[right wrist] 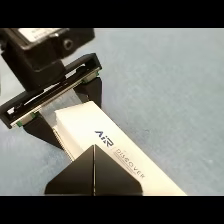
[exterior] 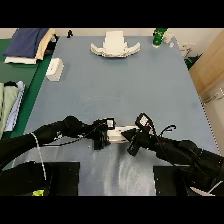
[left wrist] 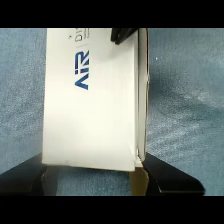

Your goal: Fold the box.

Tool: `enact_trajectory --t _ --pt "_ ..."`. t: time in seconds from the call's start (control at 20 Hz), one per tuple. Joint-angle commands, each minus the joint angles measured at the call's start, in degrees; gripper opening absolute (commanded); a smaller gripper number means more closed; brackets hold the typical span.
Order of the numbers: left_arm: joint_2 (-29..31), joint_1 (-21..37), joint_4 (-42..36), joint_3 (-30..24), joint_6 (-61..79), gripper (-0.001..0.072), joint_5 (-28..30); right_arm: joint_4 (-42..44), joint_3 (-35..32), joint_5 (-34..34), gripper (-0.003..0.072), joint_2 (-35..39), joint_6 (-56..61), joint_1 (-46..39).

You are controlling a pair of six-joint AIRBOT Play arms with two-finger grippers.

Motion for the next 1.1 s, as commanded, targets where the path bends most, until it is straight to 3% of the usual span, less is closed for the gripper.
enact_trajectory --t 0.0,0.35,1.05 --pt "-0.04 -0.04 0.00 0.02 0.00 0.0444 0.00 0.90 -3.30 10.27 0.0004 -1.09 6.82 3.56" --pt "-0.04 -0.04 0.00 0.02 0.00 0.0444 0.04 0.85 -4.04 11.78 0.0004 -8.15 9.75 5.57" --pt "-0.04 -0.04 0.00 0.02 0.00 0.0444 0.02 0.85 -4.85 12.79 0.0003 -7.65 10.21 5.53"
